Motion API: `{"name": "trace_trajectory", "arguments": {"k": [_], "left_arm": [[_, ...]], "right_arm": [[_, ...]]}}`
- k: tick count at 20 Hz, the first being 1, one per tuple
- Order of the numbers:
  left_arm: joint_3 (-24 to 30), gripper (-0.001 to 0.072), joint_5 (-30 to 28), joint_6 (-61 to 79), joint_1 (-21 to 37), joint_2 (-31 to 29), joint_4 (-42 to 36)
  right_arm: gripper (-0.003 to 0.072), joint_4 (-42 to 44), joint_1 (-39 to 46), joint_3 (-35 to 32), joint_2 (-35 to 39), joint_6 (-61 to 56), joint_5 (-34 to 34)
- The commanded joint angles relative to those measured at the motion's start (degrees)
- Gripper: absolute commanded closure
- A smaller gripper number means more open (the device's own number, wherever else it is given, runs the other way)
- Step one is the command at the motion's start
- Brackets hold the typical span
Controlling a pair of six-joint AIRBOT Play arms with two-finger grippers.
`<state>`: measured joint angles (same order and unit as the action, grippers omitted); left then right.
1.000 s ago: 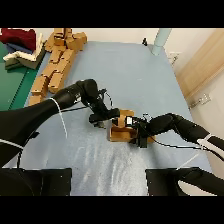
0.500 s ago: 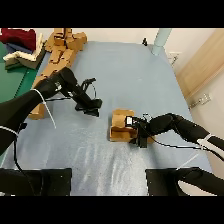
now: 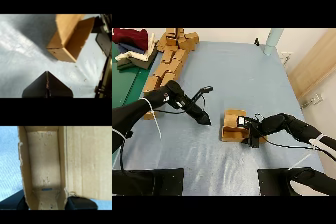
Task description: Fold the box.
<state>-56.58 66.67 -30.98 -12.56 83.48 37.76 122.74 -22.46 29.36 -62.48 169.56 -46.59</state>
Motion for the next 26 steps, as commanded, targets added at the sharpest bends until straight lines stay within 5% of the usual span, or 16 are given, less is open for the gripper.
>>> {"name": "trace_trajectory", "arguments": {"k": [1, 2, 3, 7, 8, 14, 26], "left_arm": [[1.7, 0.0579, -5.1, 12.9, -3.3, -0.3, -1.7], [1.7, 0.0264, -6.4, 16.2, -3.7, -0.3, -1.8], [1.8, 0.0156, -8.3, 17.9, -3.9, -0.2, -1.5], [3.2, 0.0138, -10.8, 30.4, -4.6, -0.4, -1.9], [4.3, 0.0009, -11.3, 33.0, -5.0, -0.6, -2.9], [13.6, 0.0008, -19.8, 42.6, -7.0, -7.0, -5.6], [13.9, 0.0008, -24.7, 42.6, -13.9, -7.0, -7.5]], "right_arm": [[0.0178, 0.0, 0.0, 0.0, 0.0, 0.0, 0.0], [0.0177, 0.0, 0.0, 0.0, 0.0, 0.0, 0.0], [0.0178, 0.0, 0.0, 0.0, 0.0, 0.0, 0.0], [0.0178, 0.0, 0.0, 0.0, 0.0, 0.0, 0.0], [0.0177, 0.0, 0.0, 0.0, 0.0, 0.0, 0.0], [0.0177, 0.0, 0.0, 0.0, 0.0, 0.0, 0.0], [0.0178, 0.0, 0.0, 0.0, 0.0, 0.0, 0.0]]}}
